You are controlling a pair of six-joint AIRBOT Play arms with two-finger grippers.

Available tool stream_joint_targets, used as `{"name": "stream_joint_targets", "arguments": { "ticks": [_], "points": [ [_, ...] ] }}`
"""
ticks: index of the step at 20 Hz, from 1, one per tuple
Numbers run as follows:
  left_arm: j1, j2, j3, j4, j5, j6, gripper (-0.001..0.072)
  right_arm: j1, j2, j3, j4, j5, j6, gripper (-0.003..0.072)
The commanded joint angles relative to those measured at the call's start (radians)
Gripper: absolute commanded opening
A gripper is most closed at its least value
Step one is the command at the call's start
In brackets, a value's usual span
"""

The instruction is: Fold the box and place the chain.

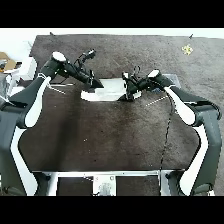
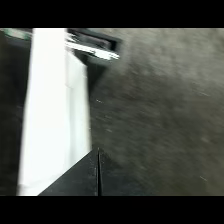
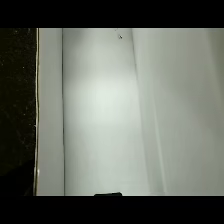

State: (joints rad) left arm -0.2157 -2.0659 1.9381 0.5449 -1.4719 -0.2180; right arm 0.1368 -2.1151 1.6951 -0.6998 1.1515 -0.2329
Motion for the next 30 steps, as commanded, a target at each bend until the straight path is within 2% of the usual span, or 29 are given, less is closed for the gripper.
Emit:
{"name": "stream_joint_targets", "arguments": {
  "ticks": [1, 6, 11, 13, 25, 30],
  "points": [
    [-0.021, 0.001, 0.0, 0.0, 0.114, -0.002, 0.0012, -0.001, -0.001, 0.0, 0.0, 0.0, 0.0, 0.0419],
    [-0.018, 0.001, 0.0, 0.002, 0.164, -0.002, 0.0012, -0.001, -0.001, 0.0, 0.0, 0.0, 0.0, 0.0419],
    [-0.018, -0.002, -0.027, 0.017, 0.305, -0.021, 0.0013, -0.001, -0.001, 0.0, 0.0, 0.0, 0.0, 0.0419],
    [-0.018, -0.014, -0.036, 0.017, 0.331, -0.021, 0.0012, -0.001, -0.001, 0.0, 0.0, 0.0, 0.0, 0.0419],
    [-0.017, -0.049, -0.035, 0.009, 0.338, -0.048, 0.0012, -0.001, -0.001, 0.0, 0.0, 0.0, 0.0, 0.0419],
    [-0.018, -0.051, -0.036, 0.11, 0.357, -0.143, 0.0012, -0.001, -0.001, 0.0, 0.0, 0.0, 0.0, 0.0419]
  ]
}}
